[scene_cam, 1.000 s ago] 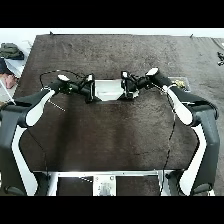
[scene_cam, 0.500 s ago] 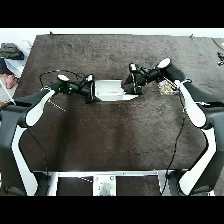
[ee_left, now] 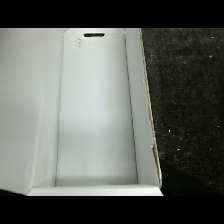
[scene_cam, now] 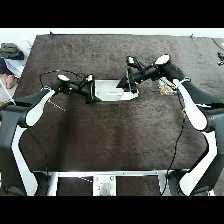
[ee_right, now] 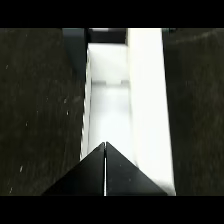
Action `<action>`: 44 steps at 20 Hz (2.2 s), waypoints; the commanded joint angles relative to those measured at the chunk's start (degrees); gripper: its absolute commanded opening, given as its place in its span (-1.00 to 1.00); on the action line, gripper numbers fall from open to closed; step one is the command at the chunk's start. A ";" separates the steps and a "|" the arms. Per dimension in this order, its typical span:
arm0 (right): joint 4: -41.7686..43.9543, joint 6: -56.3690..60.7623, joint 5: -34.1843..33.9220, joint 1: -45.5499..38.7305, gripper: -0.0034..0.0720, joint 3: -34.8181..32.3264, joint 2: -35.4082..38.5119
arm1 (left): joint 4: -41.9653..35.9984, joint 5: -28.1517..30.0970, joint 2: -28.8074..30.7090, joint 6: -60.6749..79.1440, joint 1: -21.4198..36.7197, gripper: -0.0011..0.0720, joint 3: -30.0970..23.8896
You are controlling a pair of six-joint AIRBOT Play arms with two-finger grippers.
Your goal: Fold the box and place the chain.
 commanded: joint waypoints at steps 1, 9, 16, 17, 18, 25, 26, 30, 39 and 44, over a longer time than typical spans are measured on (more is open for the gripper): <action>1.44 0.20 -6.01 1.75 -0.94 -0.02 -0.61 | 0.02 0.04 -0.02 0.00 0.00 0.15 -0.02; 2.71 0.20 -22.75 1.09 -0.94 -0.37 -0.98 | 0.00 0.02 -0.02 0.00 0.00 0.15 -0.02; 2.67 0.20 -23.85 1.09 -0.94 -0.37 -5.62 | 0.00 0.04 -0.02 0.00 0.00 0.15 -0.02; 2.67 0.20 -23.04 1.09 -0.94 -0.37 -5.99 | 0.02 0.04 -0.02 0.00 0.00 0.15 -0.02; 2.64 0.20 -22.14 1.09 -0.94 -0.37 -6.21 | 0.00 0.04 -0.02 0.00 0.00 0.15 -0.02; 2.69 0.15 -21.22 1.09 -0.94 -0.33 -6.29 | 0.00 0.04 -0.02 0.00 0.00 0.15 -0.02; 2.69 0.15 -21.24 1.09 -0.94 -0.24 -6.19 | 0.00 0.04 -0.02 0.00 0.00 0.15 -0.02; 2.64 0.20 -21.11 0.98 -0.94 -0.24 -2.60 | 0.00 0.04 -0.02 0.00 0.00 0.15 -0.02; -14.64 9.18 -2.47 -2.60 0.15 -0.66 7.13 | 0.00 0.04 -0.02 0.00 0.00 0.15 -0.02; -19.50 3.76 -8.37 -0.09 0.67 -7.82 7.13 | 0.00 0.04 -0.02 0.00 0.00 0.15 -0.02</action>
